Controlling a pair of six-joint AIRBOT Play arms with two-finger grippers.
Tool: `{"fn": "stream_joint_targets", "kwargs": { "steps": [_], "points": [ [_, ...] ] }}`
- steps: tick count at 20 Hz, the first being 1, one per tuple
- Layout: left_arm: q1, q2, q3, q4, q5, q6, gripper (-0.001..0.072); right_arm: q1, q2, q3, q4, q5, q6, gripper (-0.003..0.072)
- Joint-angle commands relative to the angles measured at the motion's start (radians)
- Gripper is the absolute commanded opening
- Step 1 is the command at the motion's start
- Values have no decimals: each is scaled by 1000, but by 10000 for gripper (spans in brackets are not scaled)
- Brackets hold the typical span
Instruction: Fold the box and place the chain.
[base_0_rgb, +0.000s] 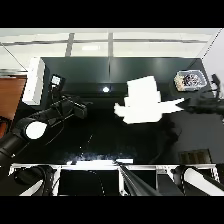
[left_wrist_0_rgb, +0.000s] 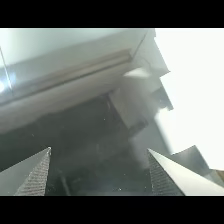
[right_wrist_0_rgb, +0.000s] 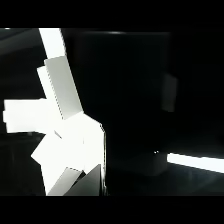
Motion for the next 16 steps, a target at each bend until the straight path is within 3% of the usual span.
{"fn": "stream_joint_targets", "kwargs": {
  "steps": [1, 4, 6, 8, 12, 14, 16],
  "points": [
    [1, -40, 0, -45, 10, 0, 703, 195, 178, -244, 179, -226, -43, 15],
    [22, -108, 36, -59, -32, -12, 698, 381, 237, -342, 209, -333, -35, 16],
    [84, -200, 106, -151, -200, -26, 698, 488, 237, -347, 217, -351, -35, 15],
    [185, -320, 196, -255, -438, -10, 698, 566, 237, -347, 218, -404, -33, 16],
    [385, -537, 316, -518, -790, 227, 700, 612, 237, -347, 218, -436, -23, 16],
    [418, -639, 346, -610, -957, 317, 700, 612, 237, -347, 218, -437, -19, 16],
    [405, -716, 369, -652, -1045, 421, 700, 611, 237, -347, 218, -434, -19, 16]
  ]
}}
